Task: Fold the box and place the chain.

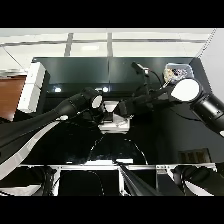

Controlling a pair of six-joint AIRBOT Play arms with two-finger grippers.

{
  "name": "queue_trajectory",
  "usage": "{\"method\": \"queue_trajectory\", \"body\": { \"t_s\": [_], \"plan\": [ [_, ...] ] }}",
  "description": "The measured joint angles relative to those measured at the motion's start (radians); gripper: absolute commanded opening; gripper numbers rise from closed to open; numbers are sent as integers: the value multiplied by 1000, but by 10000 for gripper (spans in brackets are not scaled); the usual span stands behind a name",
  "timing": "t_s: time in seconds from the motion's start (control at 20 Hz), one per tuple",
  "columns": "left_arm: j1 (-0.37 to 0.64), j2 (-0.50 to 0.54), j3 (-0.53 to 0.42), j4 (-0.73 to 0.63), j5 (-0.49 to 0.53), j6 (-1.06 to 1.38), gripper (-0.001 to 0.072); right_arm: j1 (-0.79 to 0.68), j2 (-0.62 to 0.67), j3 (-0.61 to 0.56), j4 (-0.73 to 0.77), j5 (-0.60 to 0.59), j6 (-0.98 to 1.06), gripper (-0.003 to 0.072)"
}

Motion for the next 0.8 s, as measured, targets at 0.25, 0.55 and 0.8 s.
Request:
{"method": "queue_trajectory", "body": {
  "t_s": [0.25, 0.55, 0.8],
  "plan": [
    [0, 0, 0, 0, 0, 0, 29, -248, -1, -7, -127, 31, 14, 376],
    [0, 0, 0, 0, 0, 0, 29, -467, -93, -68, -420, -216, 185, 677],
    [0, 0, 0, 0, 0, 0, 29, -537, -349, 59, -489, -361, 303, 677]
  ]
}}
